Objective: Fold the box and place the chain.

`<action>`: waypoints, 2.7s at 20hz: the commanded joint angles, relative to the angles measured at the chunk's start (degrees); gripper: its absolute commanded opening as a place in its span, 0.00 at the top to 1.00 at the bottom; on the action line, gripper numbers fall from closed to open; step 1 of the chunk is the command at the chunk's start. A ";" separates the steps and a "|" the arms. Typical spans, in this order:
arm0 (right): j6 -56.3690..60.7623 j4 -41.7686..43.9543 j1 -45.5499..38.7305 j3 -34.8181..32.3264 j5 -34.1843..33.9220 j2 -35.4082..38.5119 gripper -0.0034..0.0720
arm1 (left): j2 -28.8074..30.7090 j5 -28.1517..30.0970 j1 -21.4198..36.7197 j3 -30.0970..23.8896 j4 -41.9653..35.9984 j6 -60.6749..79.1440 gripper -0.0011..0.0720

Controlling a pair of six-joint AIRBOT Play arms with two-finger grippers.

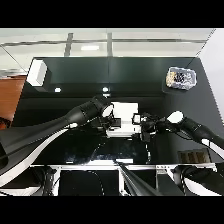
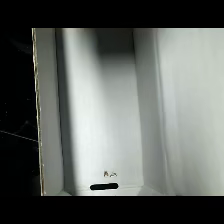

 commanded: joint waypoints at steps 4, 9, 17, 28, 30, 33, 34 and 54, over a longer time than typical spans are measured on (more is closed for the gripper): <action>-0.04 0.02 0.02 0.04 0.02 -0.04 0.37 | 0.11 -0.35 0.04 0.07 1.27 0.15 0.95; -0.04 0.04 0.02 0.04 -0.07 -0.04 0.37 | 0.09 -0.20 0.26 0.04 1.03 1.99 0.95; -0.02 1.40 0.02 0.07 -1.20 -0.04 0.37 | 0.09 -0.85 0.39 0.04 0.79 1.97 0.95; 8.07 -12.81 -0.04 0.11 2.38 9.94 0.00 | 0.09 -1.03 0.39 0.04 0.79 1.97 0.95; 8.15 -13.94 -0.02 0.11 2.86 9.94 0.00 | 0.09 -1.03 0.39 0.04 0.79 1.97 0.95; 8.15 -13.90 0.00 0.11 3.04 9.94 0.33 | 0.09 -0.96 0.39 0.04 0.79 1.97 0.95; 8.15 -13.33 0.02 0.09 3.34 9.94 0.33 | 0.09 -0.76 0.39 0.04 0.79 1.97 0.95; 11.67 7.69 0.02 0.04 3.96 2.78 0.76 | 0.09 1.36 0.39 0.04 0.61 1.97 0.95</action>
